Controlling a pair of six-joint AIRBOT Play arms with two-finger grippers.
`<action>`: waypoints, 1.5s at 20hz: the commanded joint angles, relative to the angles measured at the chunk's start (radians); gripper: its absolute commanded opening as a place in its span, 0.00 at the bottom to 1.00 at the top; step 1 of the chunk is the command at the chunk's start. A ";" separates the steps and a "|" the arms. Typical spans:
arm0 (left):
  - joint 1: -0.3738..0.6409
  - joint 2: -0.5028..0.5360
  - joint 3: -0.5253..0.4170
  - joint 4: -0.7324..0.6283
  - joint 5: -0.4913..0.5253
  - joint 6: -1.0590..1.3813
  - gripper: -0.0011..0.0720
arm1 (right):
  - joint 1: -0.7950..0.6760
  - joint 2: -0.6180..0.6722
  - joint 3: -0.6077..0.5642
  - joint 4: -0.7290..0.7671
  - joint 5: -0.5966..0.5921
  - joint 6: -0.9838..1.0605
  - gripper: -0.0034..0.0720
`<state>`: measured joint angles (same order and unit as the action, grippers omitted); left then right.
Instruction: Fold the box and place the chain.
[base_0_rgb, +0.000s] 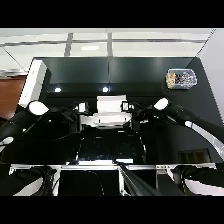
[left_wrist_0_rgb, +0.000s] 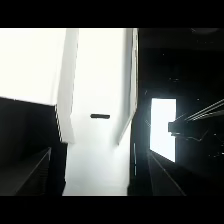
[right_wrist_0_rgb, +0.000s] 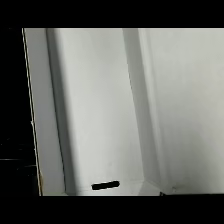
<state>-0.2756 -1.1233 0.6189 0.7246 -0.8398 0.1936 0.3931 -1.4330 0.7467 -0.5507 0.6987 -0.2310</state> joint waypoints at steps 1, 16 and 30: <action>-0.026 -0.089 0.054 0.000 0.024 0.066 0.99 | 0.000 0.001 0.001 0.000 0.001 0.000 0.30; -0.048 -0.196 0.090 -0.011 0.026 0.065 0.55 | 0.000 0.001 0.001 0.000 0.001 0.000 0.30; -0.098 -0.217 0.116 -0.135 -0.003 0.030 0.36 | 0.000 0.001 0.001 0.000 0.001 0.000 0.30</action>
